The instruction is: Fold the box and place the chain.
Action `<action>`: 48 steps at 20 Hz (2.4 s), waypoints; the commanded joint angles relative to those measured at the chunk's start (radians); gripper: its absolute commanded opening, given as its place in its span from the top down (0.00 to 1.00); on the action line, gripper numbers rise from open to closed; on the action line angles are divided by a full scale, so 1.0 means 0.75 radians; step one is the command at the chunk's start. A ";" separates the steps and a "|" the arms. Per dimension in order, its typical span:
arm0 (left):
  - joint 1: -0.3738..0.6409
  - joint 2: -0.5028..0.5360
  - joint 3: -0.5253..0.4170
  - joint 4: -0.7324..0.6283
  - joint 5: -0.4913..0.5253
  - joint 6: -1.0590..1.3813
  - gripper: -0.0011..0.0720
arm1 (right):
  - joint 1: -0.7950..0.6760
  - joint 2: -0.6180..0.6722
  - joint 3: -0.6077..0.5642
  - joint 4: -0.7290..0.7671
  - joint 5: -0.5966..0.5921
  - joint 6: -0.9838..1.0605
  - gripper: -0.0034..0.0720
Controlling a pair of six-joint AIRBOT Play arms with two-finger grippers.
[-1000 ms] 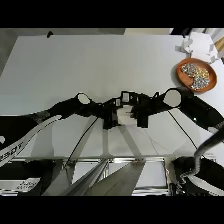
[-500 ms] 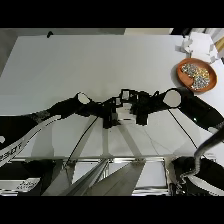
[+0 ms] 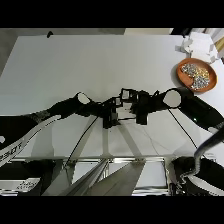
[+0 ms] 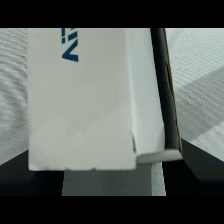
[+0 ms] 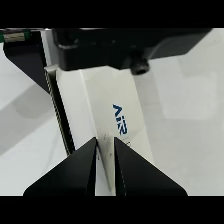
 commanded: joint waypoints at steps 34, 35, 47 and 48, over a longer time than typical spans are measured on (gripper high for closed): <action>-0.001 0.001 -0.001 0.001 -0.003 0.002 0.70 | -0.203 0.071 -0.176 0.588 0.038 -0.172 0.94; -0.001 0.001 -0.001 0.001 -0.004 0.002 0.70 | -0.209 0.055 -0.210 0.626 0.038 -0.200 0.94; -0.001 0.001 -0.001 0.001 -0.003 0.002 0.70 | -0.210 0.038 -0.349 0.588 0.031 -0.229 0.94; -0.001 0.001 -0.001 0.002 -0.003 0.002 0.70 | -0.210 0.038 -0.356 0.588 0.030 -0.229 0.94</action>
